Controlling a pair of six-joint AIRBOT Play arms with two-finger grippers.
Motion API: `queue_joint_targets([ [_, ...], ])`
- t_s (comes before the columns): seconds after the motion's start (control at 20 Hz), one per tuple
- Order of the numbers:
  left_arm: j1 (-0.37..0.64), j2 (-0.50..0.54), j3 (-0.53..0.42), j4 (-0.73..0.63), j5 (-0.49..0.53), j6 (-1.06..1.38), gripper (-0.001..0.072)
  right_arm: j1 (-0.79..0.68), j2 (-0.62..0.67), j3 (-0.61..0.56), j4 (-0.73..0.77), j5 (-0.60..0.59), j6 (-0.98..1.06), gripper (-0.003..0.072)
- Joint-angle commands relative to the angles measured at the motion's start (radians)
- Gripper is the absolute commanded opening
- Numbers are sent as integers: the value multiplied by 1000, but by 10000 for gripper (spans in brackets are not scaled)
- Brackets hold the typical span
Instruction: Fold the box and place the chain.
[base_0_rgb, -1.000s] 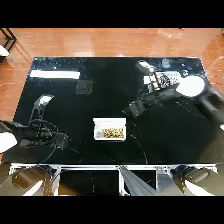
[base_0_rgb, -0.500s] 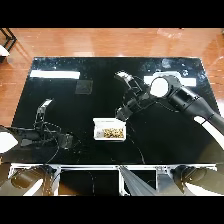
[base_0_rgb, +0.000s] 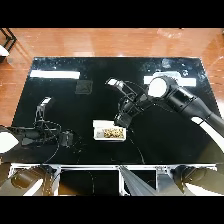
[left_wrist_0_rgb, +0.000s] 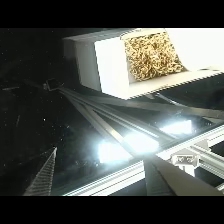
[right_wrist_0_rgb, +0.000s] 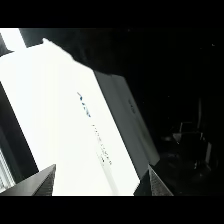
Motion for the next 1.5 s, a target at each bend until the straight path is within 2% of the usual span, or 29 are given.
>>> queue_joint_targets([
  [0.0,2,-1,0,0,8,-1,639,22,-4,-13,-54,13,-50,711],
  [0.3,2,-3,0,0,10,-1,639,108,-4,-21,-145,-6,-41,711],
  [0.95,2,-3,0,0,9,-5,639,154,-5,-39,-213,-37,-3,702],
  [1.0,2,-3,0,0,9,-6,639,154,-5,-39,-214,-36,-2,610],
  [1.05,2,-3,0,0,10,-6,639,154,-5,-39,-216,-36,0,479],
  [1.15,2,-3,0,0,9,-6,639,154,-5,-39,-216,-37,0,470],
  [1.25,2,-3,0,0,9,-6,638,154,-5,-39,-216,-36,0,298],
  [1.45,2,-3,0,0,9,-6,639,154,-5,-39,-216,-36,0,297],
])
